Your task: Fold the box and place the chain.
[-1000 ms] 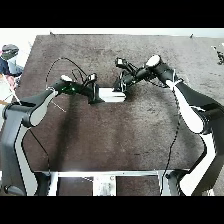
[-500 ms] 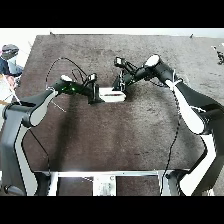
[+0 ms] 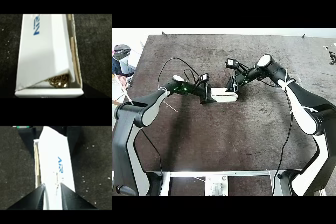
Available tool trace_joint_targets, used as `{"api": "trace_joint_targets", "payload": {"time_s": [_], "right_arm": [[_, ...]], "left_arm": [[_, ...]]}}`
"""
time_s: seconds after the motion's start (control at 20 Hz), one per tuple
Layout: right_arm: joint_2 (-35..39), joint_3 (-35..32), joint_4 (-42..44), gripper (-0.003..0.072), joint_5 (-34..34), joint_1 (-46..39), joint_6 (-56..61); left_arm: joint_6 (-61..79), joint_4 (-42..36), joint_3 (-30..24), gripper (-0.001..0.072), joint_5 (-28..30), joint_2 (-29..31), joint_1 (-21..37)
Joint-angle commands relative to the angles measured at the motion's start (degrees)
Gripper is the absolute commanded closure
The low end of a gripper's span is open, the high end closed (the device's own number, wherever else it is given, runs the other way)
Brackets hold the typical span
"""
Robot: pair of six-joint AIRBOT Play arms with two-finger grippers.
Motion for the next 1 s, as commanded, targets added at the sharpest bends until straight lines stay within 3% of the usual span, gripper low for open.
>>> {"api": "trace_joint_targets", "payload": {"time_s": [0.0, 0.65, 0.95], "right_arm": [[-0.20, -0.02, -0.55, 0.0465, 1.53, 0.63, 0.28], [-1.16, -1.33, -0.61, 0.0462, 4.35, 0.83, 0.26], [1.38, -1.29, 8.81, 0.0462, 4.57, -2.86, 0.22]], "left_arm": [[0.00, 0.02, 0.02, 0.0300, 0.00, 0.00, 0.02], [0.00, 0.02, 0.02, 0.0300, 0.00, 0.00, 0.02], [0.00, 0.02, 0.02, 0.0300, 0.00, 0.00, 0.02]]}}
